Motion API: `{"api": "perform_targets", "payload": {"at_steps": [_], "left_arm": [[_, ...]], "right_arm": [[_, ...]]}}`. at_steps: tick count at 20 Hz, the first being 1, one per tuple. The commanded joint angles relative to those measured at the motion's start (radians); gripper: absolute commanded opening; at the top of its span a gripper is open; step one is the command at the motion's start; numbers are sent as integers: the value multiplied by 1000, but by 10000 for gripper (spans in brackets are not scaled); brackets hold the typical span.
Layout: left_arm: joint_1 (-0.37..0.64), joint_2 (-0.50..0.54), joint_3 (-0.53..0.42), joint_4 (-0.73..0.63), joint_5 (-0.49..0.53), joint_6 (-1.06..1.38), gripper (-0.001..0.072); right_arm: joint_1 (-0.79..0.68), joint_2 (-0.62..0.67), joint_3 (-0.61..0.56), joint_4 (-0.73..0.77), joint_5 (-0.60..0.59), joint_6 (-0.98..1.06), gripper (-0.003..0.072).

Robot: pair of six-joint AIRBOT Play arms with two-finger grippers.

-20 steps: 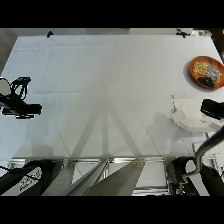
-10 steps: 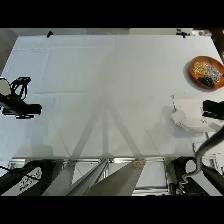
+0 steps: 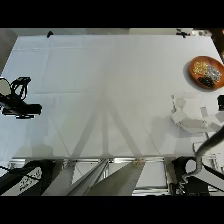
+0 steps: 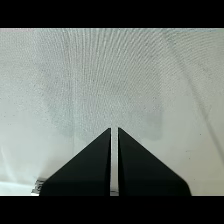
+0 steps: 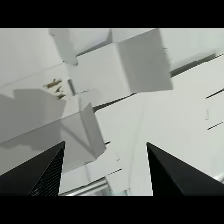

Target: Fold the box and place the chain.

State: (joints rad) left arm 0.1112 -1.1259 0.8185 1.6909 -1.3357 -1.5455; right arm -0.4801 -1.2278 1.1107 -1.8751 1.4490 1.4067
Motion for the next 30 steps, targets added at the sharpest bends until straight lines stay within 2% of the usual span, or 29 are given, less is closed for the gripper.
{"api": "perform_targets", "payload": {"at_steps": [1,7,12,16,17,18,20,21,24,27,30], "left_arm": [[1,1,0,0,0,0,51],[1,1,0,0,0,0,51],[1,1,0,0,0,0,51],[1,1,0,0,0,0,51],[1,1,0,0,0,0,51],[1,1,0,0,0,0,51],[1,1,0,0,0,0,51],[1,1,0,0,0,0,51],[1,1,0,0,0,0,51],[1,1,0,0,0,0,51],[1,1,0,0,0,0,51]], "right_arm": [[-48,-65,11,-59,-47,-29,559],[-85,-165,13,-159,-125,-84,560],[-85,-221,13,-132,-203,-164,556],[-85,-276,13,-64,-193,-214,517],[-85,-291,13,-53,-175,-230,465],[-85,-305,13,-58,-146,-238,375],[-85,-331,13,-69,-85,-238,289],[-85,-340,13,-70,-58,-240,273],[-85,-343,13,-58,-11,-261,27],[-85,-342,13,-37,3,-238,14],[-85,-319,13,161,-22,-226,15]]}}
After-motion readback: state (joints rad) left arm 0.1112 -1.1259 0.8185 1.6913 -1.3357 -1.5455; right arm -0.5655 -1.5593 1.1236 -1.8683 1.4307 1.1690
